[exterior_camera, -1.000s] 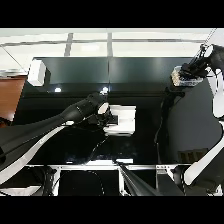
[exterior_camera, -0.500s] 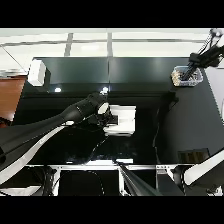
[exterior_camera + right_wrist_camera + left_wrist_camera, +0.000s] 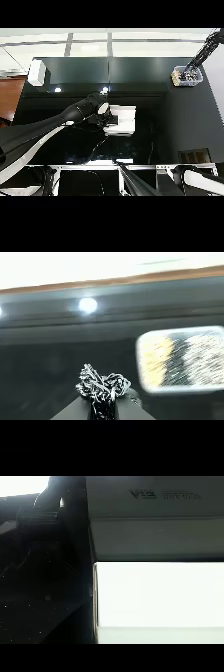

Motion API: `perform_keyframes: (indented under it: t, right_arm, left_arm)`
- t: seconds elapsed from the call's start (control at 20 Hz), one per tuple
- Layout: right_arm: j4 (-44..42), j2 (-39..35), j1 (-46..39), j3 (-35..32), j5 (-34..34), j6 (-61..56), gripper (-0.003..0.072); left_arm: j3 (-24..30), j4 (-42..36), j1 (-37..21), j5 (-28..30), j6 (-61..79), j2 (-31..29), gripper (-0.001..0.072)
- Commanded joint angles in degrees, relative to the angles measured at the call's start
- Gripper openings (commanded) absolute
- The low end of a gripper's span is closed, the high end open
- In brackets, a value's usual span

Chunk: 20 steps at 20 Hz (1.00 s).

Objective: Fold the box and place the chain.

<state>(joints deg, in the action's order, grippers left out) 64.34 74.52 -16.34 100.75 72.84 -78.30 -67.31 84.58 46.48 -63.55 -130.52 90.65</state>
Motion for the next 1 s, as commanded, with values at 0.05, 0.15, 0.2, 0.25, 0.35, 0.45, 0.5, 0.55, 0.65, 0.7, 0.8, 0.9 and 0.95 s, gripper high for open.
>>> perform_keyframes:
  t: [0.05, 0.15, 0.2, 0.25, 0.35, 0.45, 0.5, 0.55, 0.65, 0.7, 0.8, 0.9, 0.95]
  right_arm:
    - [-5.0, -17.0, 3.1, -14.8, 2.6, 1.0, 0.0007]
    - [-6.3, -22.3, 6.8, -21.0, 7.3, 1.0, 0.0008]
    - [-7.3, -24.5, 9.0, -24.2, 9.1, 1.0, 0.0008]
    - [-8.3, -26.6, 11.7, -28.0, 10.0, 1.0, 0.0009]
    - [-12.6, -28.8, 16.5, -34.3, 12.1, 1.0, 0.0009]
    - [-18.7, -29.0, 20.6, -39.3, 10.7, 1.0, 0.0009]
    - [-20.5, -28.9, 22.8, -41.7, 7.5, 1.0, 0.0009]
    - [-21.6, -28.9, 24.8, -43.7, 3.9, 1.0, 0.0008]
    - [-25.1, -28.6, 29.0, -47.7, -5.8, 1.0, 0.0009]
    - [-27.2, -28.4, 31.2, -50.0, -11.4, 1.0, 0.0009]
    - [-27.3, -26.9, 34.5, -53.1, -18.0, 0.9, 0.0009]
    - [-26.3, -23.8, 36.7, -55.3, -20.5, 0.8, 0.0009]
    - [-24.6, -22.1, 37.3, -55.5, -20.6, 0.8, 0.0009]
  left_arm:
    - [0.0, 0.0, 0.0, 0.0, 0.0, 0.0, 0.0027]
    - [0.0, 0.0, 0.0, 0.0, 0.0, 0.0, 0.0027]
    - [0.0, 0.0, 0.0, 0.1, 0.0, 0.0, 0.0027]
    - [0.0, 0.0, 0.0, 0.1, 0.0, 0.0, 0.0027]
    - [0.0, 0.0, 0.0, 0.0, 0.0, 0.0, 0.0027]
    - [0.0, 0.0, 0.0, -0.1, 0.0, 0.0, 0.0027]
    - [0.0, 0.0, 0.0, 0.0, 0.0, 0.0, 0.0027]
    - [0.0, 0.0, 0.0, 0.0, 0.0, 0.0, 0.0028]
    - [0.0, 0.0, 0.0, 0.1, 0.0, 0.0, 0.0027]
    - [0.0, 0.0, 0.0, 0.1, 0.0, 0.0, 0.0028]
    - [0.0, 0.0, 0.0, 0.1, 0.0, 0.0, 0.0027]
    - [0.0, 0.0, 0.0, 0.1, 0.0, 0.0, 0.0027]
    - [0.0, 0.0, 0.0, 0.0, 0.0, 0.0, 0.0028]
